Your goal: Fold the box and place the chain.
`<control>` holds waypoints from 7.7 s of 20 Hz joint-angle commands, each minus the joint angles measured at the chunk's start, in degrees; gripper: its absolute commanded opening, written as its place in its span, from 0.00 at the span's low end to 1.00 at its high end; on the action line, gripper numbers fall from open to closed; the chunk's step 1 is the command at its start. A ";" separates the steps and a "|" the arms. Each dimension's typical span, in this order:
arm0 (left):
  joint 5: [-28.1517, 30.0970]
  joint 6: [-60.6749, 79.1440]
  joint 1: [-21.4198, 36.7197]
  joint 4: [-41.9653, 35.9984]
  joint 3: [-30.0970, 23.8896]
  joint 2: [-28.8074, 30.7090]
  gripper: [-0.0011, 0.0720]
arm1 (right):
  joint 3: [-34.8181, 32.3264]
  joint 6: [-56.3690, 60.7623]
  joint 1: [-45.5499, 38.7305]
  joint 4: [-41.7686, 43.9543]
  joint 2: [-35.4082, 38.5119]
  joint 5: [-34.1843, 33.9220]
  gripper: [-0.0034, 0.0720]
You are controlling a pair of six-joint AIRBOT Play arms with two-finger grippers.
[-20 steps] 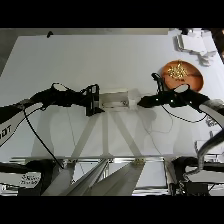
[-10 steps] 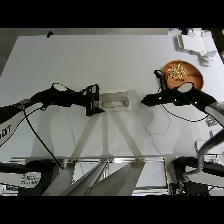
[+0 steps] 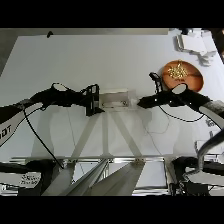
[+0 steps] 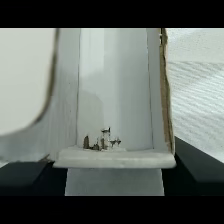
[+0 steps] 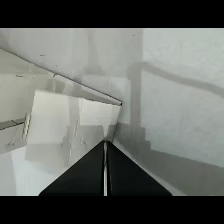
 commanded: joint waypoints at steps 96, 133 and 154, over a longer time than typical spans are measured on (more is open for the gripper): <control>0.02 0.00 0.02 0.00 -0.02 0.02 0.23 | 0.00 26.01 -3.56 -24.63 23.17 -4.44 0.05; 0.02 0.00 0.02 0.02 -0.02 0.02 0.23 | -0.33 4.44 -4.61 -0.09 2.27 3.56 0.05; 0.02 0.00 0.02 0.00 -0.02 0.02 0.23 | -0.70 4.35 -6.60 -4.46 7.48 5.81 0.05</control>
